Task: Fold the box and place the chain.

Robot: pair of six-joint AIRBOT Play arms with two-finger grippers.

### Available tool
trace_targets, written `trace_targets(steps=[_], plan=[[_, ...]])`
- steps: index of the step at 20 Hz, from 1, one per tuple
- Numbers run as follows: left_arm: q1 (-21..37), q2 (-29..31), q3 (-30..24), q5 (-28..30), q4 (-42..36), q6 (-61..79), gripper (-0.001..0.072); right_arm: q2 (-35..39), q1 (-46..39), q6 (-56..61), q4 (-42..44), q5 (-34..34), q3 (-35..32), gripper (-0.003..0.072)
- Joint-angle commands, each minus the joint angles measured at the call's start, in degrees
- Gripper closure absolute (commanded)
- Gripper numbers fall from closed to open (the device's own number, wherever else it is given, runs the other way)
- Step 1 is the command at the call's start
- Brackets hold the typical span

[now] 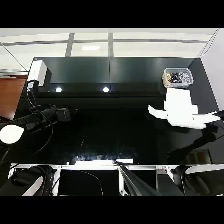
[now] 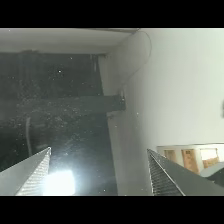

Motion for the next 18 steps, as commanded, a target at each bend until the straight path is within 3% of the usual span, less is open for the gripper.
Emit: trace_targets(steps=[1, 6, 10, 18], plan=[[0.0, 0.0, 0.0, -0.1, -0.4, 0.1, 0.0001, 0.7, 2.1, 1.0, 0.4, 3.8, -0.8, 0.0663], [0.0, 0.0, 0.0, -0.4, -0.4, 0.1, 0.0001, 10.3, 8.3, 0.3, 6.1, -1.2, -13.2, 0.0663], [0.0, 0.0, 0.0, -0.4, -0.4, 0.1, 0.0001, 22.1, 16.2, -1.2, 10.1, -7.0, -26.7, 0.0663], [0.0, -0.1, 0.0, -1.9, -1.0, 0.1, 0.0002, 50.7, 39.4, -1.7, 23.4, -33.6, -53.5, 0.0663]])
